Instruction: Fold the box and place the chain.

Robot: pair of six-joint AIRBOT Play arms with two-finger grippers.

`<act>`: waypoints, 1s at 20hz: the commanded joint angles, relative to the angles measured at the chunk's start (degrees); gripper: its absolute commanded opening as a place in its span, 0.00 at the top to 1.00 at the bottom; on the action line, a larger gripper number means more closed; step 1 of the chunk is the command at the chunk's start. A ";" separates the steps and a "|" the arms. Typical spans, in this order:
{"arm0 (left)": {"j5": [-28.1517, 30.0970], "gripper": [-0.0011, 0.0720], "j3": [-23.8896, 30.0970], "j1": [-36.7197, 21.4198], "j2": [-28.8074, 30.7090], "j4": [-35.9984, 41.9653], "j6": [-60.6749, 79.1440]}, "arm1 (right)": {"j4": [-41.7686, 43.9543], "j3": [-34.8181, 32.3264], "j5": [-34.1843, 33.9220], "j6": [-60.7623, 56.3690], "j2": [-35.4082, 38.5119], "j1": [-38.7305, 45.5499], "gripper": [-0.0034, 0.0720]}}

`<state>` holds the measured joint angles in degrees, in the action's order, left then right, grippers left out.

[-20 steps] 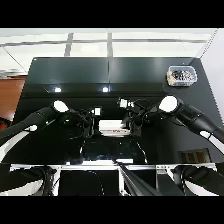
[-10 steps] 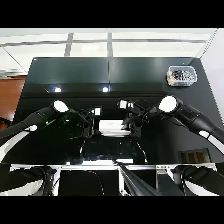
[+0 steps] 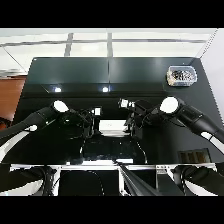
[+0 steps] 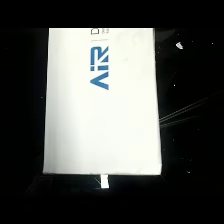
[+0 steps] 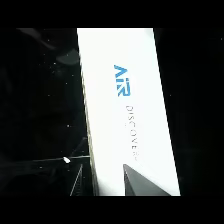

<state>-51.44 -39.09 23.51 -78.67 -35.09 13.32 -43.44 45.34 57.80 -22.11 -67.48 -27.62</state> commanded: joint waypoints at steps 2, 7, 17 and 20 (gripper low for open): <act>0.02 0.44 0.00 0.02 -0.04 0.00 0.00 | 2.93 1.66 0.28 -23.96 3.08 1.84 0.54; 0.02 0.43 0.00 0.02 -0.07 0.00 -0.02 | 9.05 -0.15 -0.28 -38.51 1.90 0.59 0.93; 0.02 0.43 0.00 0.02 -0.04 0.00 0.00 | 9.68 -0.48 -2.19 -39.85 -9.11 -0.42 0.93; 0.02 0.44 0.00 0.02 -0.07 0.00 -0.02 | 9.05 -0.48 -2.82 -39.85 -9.16 -0.42 0.94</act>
